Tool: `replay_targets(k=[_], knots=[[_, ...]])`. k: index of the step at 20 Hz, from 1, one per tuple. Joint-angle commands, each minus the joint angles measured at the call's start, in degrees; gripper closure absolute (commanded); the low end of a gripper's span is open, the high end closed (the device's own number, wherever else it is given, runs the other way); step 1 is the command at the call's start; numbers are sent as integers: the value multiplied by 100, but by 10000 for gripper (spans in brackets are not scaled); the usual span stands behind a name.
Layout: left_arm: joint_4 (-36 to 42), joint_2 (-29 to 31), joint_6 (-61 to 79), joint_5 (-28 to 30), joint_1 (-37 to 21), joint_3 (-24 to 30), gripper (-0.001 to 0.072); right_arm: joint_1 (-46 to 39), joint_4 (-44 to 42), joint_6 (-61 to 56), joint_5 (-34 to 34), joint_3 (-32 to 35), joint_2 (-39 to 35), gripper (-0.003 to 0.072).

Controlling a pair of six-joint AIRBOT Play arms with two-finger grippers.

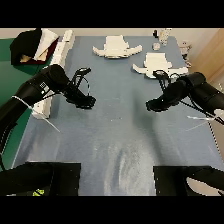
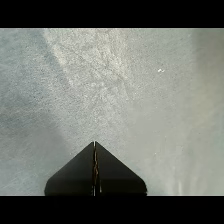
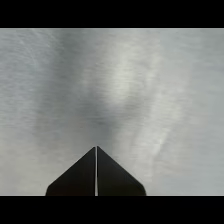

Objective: Fold the box.

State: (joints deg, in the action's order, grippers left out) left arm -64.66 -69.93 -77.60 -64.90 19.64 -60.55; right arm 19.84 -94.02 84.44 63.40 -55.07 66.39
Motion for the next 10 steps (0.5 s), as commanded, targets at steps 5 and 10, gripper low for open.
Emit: replay_targets(k=[5,10], knots=[[0,-4,0,0,0,-4,696,-857,127,-1325,46,-1244,872,414],[0,-4,0,0,0,-4,697,-2802,-306,-643,352,-3790,2868,380]])
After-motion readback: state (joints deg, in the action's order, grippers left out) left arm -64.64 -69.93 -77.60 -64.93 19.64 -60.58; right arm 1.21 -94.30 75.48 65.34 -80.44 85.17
